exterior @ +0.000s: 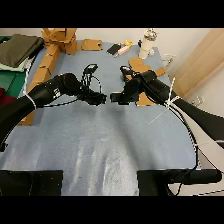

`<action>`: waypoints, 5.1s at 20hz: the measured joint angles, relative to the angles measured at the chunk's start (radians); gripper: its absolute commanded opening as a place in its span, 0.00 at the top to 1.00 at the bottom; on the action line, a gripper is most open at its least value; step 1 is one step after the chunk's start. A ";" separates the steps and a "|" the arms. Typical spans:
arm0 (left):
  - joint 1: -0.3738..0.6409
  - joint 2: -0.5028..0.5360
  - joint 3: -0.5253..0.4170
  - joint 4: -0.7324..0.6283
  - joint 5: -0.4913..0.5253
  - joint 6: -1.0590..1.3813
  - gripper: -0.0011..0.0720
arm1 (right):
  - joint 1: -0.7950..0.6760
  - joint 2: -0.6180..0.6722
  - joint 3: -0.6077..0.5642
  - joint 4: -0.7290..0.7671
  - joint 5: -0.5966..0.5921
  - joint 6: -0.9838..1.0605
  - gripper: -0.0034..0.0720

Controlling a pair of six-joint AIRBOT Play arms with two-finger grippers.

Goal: Fold the box.

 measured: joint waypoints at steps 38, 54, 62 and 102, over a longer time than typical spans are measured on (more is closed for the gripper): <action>0.000 0.000 0.000 0.000 0.000 0.000 0.97 | -0.950 -0.524 0.557 0.593 -0.330 -0.877 0.95; 0.000 0.000 0.000 -0.001 0.073 -0.001 0.97 | -0.708 0.154 -0.357 0.558 -0.173 -0.713 0.95; 0.000 0.000 0.000 -0.003 0.010 -0.002 0.97 | -0.624 0.316 -0.560 0.489 -0.084 -0.645 0.57; 0.455 -0.022 -0.197 -0.284 -0.434 0.240 0.32 | -0.424 0.193 -0.693 1.035 -0.166 -1.316 0.95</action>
